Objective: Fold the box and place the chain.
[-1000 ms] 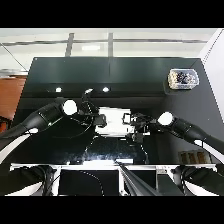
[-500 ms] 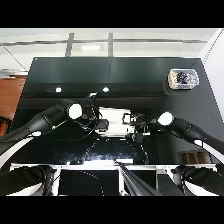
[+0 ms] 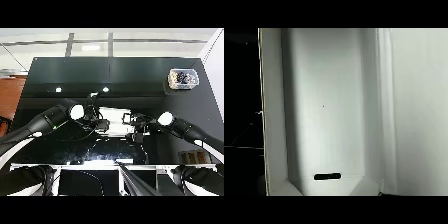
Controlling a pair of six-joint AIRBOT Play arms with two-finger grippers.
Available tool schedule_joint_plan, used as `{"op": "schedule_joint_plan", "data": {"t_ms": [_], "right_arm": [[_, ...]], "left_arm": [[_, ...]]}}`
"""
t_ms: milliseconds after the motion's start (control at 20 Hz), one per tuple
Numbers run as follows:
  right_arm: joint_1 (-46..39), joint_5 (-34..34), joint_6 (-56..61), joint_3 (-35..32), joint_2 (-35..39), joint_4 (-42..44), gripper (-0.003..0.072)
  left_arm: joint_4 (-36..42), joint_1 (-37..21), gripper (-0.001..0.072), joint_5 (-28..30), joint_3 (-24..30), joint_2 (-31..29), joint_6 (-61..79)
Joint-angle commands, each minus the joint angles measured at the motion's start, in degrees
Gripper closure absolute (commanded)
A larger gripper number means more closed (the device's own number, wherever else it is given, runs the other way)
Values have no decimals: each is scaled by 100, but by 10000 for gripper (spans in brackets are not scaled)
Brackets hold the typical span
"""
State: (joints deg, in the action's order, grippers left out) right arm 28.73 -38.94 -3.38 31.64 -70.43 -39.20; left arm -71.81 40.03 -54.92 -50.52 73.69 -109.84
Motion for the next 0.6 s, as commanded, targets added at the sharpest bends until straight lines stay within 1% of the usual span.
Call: {"op": "schedule_joint_plan", "data": {"t_ms": [0, 250, 500, 550], "right_arm": [[0, -20, -11, 0, -2, -7, 219], [0, -15, -11, 0, -2, -7, 219], [0, 20, -11, 0, -2, -7, 219], [0, 20, -11, 0, -2, -4, 219]], "left_arm": [[-267, 4, 201, -9, -131, -2, -179], [-323, 90, 200, -31, -168, 37, -190], [-625, 426, 199, -44, -509, 317, -190], [-647, 448, 189, -42, -564, 337, -201]]}}
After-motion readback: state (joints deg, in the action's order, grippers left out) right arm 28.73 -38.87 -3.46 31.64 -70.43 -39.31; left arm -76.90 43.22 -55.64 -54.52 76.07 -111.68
